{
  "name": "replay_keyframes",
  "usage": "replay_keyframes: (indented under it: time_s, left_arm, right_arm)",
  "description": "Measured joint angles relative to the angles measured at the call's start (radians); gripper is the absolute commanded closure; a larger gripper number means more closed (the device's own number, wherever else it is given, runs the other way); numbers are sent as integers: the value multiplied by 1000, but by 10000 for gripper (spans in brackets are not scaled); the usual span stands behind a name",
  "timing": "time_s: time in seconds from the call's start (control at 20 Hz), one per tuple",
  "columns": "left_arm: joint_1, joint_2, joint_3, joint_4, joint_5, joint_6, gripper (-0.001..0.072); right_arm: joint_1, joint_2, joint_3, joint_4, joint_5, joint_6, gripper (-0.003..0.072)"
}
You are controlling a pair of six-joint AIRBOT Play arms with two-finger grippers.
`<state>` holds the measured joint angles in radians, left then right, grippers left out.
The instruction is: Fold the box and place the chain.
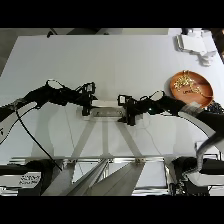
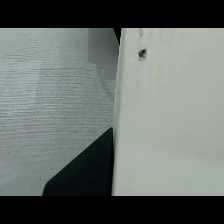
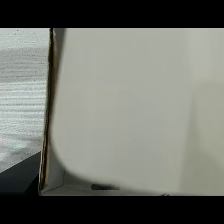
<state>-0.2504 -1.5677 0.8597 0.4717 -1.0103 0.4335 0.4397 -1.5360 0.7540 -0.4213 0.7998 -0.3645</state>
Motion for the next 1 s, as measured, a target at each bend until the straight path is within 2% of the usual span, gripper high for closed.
replay_keyframes:
  time_s: [0.55, 0.6, 0.7, 1.0]
  left_arm:
    - [0, 0, 0, 0, -2, 0, 689]
    - [0, 0, 0, 0, -3, 0, 657]
    - [2, 1, 0, 3, 8, -4, 428]
    - [8, 61, 0, 56, -3, -20, 434]
  right_arm:
    - [0, 0, 0, 0, 0, 0, 161]
    - [0, 0, 0, 0, 0, 0, 161]
    - [1, 0, 0, 0, 3, 0, 161]
    - [1, -1, 0, -3, 5, -2, 161]
